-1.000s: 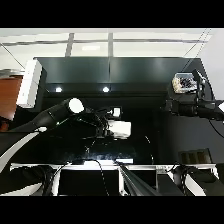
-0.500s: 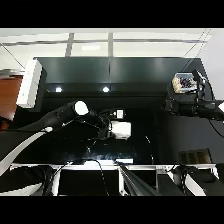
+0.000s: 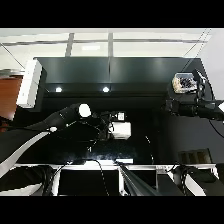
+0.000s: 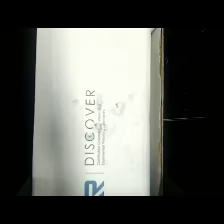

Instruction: Fold the box and place the chain.

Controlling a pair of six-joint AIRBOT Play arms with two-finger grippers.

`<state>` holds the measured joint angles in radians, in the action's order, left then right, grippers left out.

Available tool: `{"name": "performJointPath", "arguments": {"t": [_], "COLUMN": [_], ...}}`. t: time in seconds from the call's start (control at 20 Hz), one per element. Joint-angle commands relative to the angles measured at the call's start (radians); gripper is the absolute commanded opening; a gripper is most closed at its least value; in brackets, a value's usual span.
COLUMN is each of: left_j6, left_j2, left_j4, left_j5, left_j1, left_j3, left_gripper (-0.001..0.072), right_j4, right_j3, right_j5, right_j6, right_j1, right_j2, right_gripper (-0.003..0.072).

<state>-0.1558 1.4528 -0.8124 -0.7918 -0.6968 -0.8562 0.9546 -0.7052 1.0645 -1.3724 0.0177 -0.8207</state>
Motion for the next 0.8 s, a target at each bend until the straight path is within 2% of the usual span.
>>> {"name": "performJointPath", "arguments": {"t": [0.0,0.1,0.15,0.25,0.3,0.5,0.6,0.75], "left_j6": [-0.011,-0.012,-0.013,-0.013,-0.014,-0.173,-0.286,-0.543], "left_j2": [0.009,0.009,0.009,0.008,0.006,-0.061,-0.145,-0.3], "left_j4": [-0.002,0.025,0.03,0.028,0.028,-0.037,-0.116,-0.313], "left_j5": [0.011,0.014,0.013,-0.027,-0.058,-0.082,-0.095,-0.201], "left_j1": [-0.002,-0.002,-0.002,0.001,0.003,0.027,0.067,0.186], "left_j3": [0.0,0.0,0.0,-0.003,-0.011,-0.03,-0.03,-0.027], "left_gripper": [0.071,0.0705,0.0659,0.0289,0.0262,0.0261,0.0263,0.0265], "right_j4": [0.0,0.0,0.0,0.0,0.0,0.0,0.0,-0.001], "right_j3": [-0.001,-0.001,-0.001,-0.001,-0.001,-0.001,-0.001,-0.001], "right_j5": [0.0,0.0,0.0,0.0,0.001,0.002,0.002,0.0], "right_j6": [-0.001,-0.001,-0.001,-0.001,-0.001,-0.001,-0.001,-0.001], "right_j1": [0.0,0.0,0.0,0.0,0.0,0.0,0.0,0.0], "right_j2": [0.001,0.001,0.001,0.001,0.001,0.001,0.001,0.001], "right_gripper": [0.0018,0.0018,0.0018,0.0018,0.0018,0.0018,0.0018,0.0018]}}
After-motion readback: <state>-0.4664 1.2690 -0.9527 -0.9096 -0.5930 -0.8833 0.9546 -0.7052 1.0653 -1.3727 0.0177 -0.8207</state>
